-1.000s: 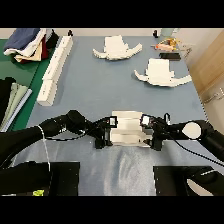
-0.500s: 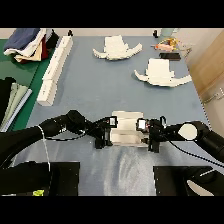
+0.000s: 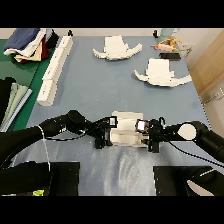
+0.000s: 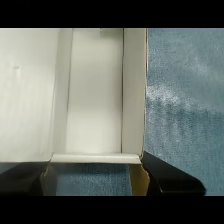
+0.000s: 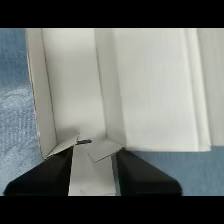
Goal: Fold the box.
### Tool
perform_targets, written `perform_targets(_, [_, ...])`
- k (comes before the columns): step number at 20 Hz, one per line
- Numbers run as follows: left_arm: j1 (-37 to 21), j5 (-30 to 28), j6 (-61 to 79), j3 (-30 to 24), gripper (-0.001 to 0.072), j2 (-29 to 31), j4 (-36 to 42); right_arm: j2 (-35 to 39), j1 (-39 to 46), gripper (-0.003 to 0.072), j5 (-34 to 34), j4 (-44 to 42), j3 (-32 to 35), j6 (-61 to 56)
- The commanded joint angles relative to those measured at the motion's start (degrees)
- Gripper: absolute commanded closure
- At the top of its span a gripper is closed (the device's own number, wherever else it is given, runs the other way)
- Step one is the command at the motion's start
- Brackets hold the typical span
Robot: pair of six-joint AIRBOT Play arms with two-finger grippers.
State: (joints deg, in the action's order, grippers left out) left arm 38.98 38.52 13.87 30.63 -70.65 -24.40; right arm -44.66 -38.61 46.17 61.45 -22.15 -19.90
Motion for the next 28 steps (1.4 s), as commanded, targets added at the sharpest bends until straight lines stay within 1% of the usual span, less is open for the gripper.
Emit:
perform_targets(1, [0.0, 0.0, 0.0, 0.0, 0.0189, 0.0, 0.0, 0.0, 0.1, 0.0239, -0.1, 2.1, 0.0, 0.0])
perform_targets(3, [0.0, 0.0, 0.0, 0.0, 0.0189, 0.0, 0.0, 0.0, 0.2, 0.024, 0.1, 2.8, 0.0, -1.3])
perform_targets(4, [0.0, 0.0, 0.0, 0.0, 0.0189, 0.0, 0.0, 0.0, 0.2, 0.0254, 0.1, 2.7, 0.0, -1.7])
perform_targets(5, [0.0, 0.0, 0.0, 0.0, 0.0189, 0.0, 0.0, 0.0, 0.2, 0.0327, 0.4, 2.6, 0.0, -1.7])
perform_targets(6, [0.0, 0.0, 0.0, 0.0, 0.019, 0.0, 0.0, 0.0, 0.2, 0.0343, 1.0, 2.8, 0.0, -1.8])
perform_targets(9, [0.0, 0.0, 0.0, 0.0, 0.0189, 0.0, 0.0, 0.0, 0.2, 0.034, 2.0, 5.6, 0.0, -6.5])
perform_targets(13, [0.0, 0.0, 0.0, 0.0, 0.0189, 0.0, 0.0, 0.0, 0.1, 0.0345, 1.9, 4.5, 0.0, -7.0])
perform_targets(15, [0.0, 0.0, 0.0, 0.0, 0.0189, 0.0, 0.0, 0.0, 0.0, 0.047, 1.5, 3.1, 0.0, -4.8])
perform_targets(16, [0.0, 0.0, 0.0, 0.0, 0.0189, 0.0, 0.0, 0.0, -0.1, 0.0472, 0.9, 2.4, 0.0, -3.4])
perform_targets(17, [0.0, 0.0, 0.0, 0.0, 0.0189, 0.0, 0.0, 0.0, -0.1, 0.0495, 0.4, 1.2, 0.0, -1.7])
perform_targets(18, [0.0, 0.0, 0.0, 0.0, 0.0189, 0.0, 0.0, 0.0, -0.1, 0.0537, -0.1, 0.1, 0.0, -0.4])
perform_targets(20, [0.0, 0.0, 0.0, 0.0, 0.019, 0.0, 0.0, 0.0, -0.1, 0.0537, -1.2, -2.1, 0.0, 1.9])
perform_targets(25, [0.0, 0.0, 0.0, 0.0, 0.0189, 0.0, 0.0, -2.9, -0.1, 0.0522, -1.8, -6.9, 0.0, 5.6])
perform_targets(26, [0.0, 0.0, 0.0, 0.0, 0.0189, 0.0, 0.0, -3.6, -0.1, 0.0439, -2.0, -6.9, 0.0, 5.6])
perform_targets(27, [0.0, 0.0, 0.0, 0.0, 0.0189, 0.0, 0.0, -3.9, -0.1, 0.0285, -2.3, -6.9, 0.0, 5.8])
perform_targets(28, [0.0, 0.0, 0.0, 0.0, 0.0189, 0.0, 0.0, -4.0, -0.1, 0.0187, -2.6, -6.8, 0.0, 6.3])
